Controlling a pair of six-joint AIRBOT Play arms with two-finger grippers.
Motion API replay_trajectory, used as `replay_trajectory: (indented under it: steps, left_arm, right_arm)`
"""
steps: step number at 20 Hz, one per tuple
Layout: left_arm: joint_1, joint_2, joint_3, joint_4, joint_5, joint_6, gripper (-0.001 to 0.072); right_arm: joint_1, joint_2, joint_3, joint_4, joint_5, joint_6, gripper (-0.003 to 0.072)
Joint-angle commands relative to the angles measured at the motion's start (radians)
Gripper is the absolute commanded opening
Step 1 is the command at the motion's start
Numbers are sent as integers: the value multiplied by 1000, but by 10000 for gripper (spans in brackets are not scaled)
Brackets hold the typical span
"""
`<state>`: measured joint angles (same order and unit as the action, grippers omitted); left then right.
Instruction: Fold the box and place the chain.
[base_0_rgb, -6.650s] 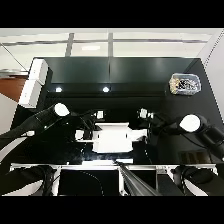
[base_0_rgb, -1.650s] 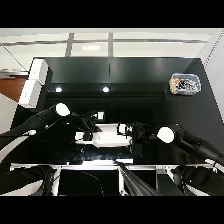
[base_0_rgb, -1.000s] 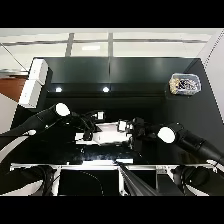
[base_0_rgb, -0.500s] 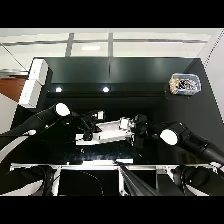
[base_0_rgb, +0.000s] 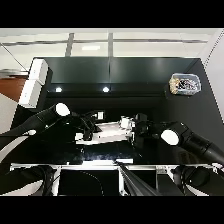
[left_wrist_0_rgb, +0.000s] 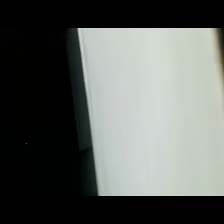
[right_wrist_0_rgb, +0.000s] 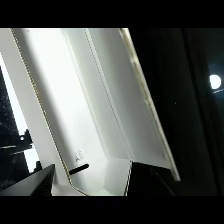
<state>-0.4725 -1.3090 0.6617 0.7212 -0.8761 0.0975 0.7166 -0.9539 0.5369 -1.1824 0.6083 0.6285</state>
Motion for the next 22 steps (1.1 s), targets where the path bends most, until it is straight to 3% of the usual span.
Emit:
replay_trajectory:
  steps: [1, 6, 11, 17, 22]
  left_arm:
    - [0, 1, 0, -1, 0, 0, 27]
    - [0, 5, 0, 0, 1, 0, 26]
    - [-1, 8, 0, 1, 0, 0, 25]
    - [-1, 18, 0, 5, 8, 1, 24]
    - [0, 25, 0, 23, 11, 1, 25]
  right_arm:
    - [0, 2, 0, 3, -18, 0, 712]
    - [-85, 1, 0, 113, -18, -59, 711]
    - [-135, -36, -1, 356, 107, -386, 711]
    - [-136, -60, -1, 399, 83, -456, 711]
    - [-135, -113, -2, 479, 146, -544, 711]
